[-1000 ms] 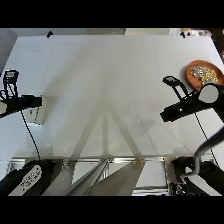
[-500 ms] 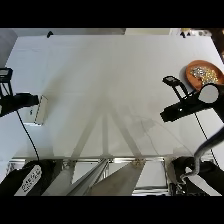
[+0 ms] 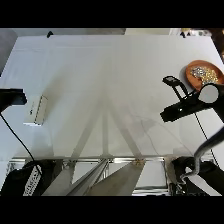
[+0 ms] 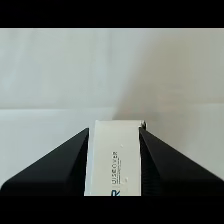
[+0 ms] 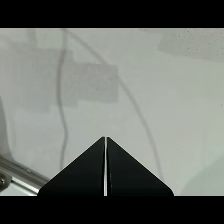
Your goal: Fold the box and place the chain.
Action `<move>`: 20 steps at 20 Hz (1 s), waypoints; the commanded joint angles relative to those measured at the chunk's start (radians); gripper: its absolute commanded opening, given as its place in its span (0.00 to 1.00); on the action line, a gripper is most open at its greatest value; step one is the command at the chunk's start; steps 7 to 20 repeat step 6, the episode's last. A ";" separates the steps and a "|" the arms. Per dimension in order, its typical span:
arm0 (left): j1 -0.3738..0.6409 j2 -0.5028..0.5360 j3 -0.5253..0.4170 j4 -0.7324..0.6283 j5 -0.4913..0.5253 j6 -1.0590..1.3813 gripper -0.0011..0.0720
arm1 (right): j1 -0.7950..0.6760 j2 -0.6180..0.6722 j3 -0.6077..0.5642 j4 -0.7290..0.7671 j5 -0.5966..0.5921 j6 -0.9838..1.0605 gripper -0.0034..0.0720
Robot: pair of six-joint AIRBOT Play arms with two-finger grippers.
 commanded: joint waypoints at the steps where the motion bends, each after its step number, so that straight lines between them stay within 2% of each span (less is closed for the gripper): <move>1: 0.001 0.022 0.000 0.056 -0.098 0.000 0.50 | 0.000 0.001 0.001 0.000 0.001 0.000 0.07; 6: 0.001 0.022 0.000 0.090 -0.158 0.000 0.51 | 0.000 0.001 0.001 0.000 0.001 0.000 0.07; 20: 0.001 0.022 0.000 0.090 -0.158 0.000 0.51 | 0.000 0.001 0.001 0.000 0.001 0.000 0.07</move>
